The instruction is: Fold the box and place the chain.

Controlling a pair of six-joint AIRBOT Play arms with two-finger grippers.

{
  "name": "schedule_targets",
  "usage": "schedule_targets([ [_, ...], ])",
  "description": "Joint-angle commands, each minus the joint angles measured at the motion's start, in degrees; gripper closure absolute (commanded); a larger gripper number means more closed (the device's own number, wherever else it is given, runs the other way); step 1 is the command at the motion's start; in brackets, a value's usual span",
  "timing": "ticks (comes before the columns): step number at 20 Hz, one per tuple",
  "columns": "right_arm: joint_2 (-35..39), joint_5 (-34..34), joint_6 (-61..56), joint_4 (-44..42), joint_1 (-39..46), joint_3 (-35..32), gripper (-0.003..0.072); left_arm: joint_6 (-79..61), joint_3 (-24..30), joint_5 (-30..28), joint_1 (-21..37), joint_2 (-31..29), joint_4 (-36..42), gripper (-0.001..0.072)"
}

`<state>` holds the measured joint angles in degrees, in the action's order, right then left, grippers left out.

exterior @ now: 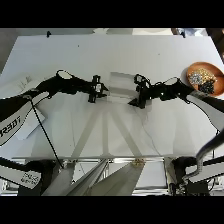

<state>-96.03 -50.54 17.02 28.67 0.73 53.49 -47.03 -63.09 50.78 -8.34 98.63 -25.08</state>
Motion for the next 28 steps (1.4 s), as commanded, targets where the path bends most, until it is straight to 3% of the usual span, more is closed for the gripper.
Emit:
schedule_targets([
  [1,-0.04,0.0,-0.02,0.0,0.0,0.02,0.023,-1.42,-0.07,2.27,-0.52,0.57,0.76,0.0496],
  [6,-0.04,0.0,-0.02,-0.02,0.0,0.02,0.023,-1.4,-0.07,1.88,-0.7,0.66,5.33,0.0472],
  [7,-0.04,0.0,-0.02,-0.02,0.0,0.02,0.023,-1.36,-0.07,1.55,-0.7,0.66,5.4,0.0388],
  [8,-0.04,0.0,-0.02,0.0,0.0,0.02,0.023,-0.74,-0.07,1.11,-0.7,0.74,5.44,0.0352],
  [12,-0.04,0.0,-0.02,-0.02,0.0,0.02,0.023,1.25,-0.07,0.85,-0.68,0.94,5.38,0.0347],
  [13,-0.04,0.0,-0.02,-0.02,0.0,0.02,0.023,1.86,-0.07,0.11,-0.7,0.94,5.4,0.0361],
  [15,-0.04,0.0,-0.02,-0.02,0.0,0.02,0.023,5.31,-0.07,-2.45,-0.74,0.92,5.33,0.05],
  [20,-0.04,0.0,-0.02,-0.02,0.0,0.02,0.023,11.28,-0.04,-3.02,-0.15,-1.95,4.68,0.0511],
  [21,-0.04,0.0,-0.02,0.0,0.0,0.02,0.023,13.07,0.09,-3.04,0.42,-3.5,4.79,0.0532],
  [23,-0.04,0.0,-0.02,-0.02,0.0,0.02,0.023,18.86,1.16,-3.02,2.01,-7.48,4.9,0.0656],
  [24,-0.04,0.0,-0.02,0.0,0.0,0.02,0.023,23.56,1.92,-2.93,3.21,-9.6,4.87,0.0696],
  [28,-0.04,0.0,-0.02,-0.02,0.0,0.02,0.023,50.21,3.67,-2.1,10.6,-15.82,-0.26,0.0697],
])
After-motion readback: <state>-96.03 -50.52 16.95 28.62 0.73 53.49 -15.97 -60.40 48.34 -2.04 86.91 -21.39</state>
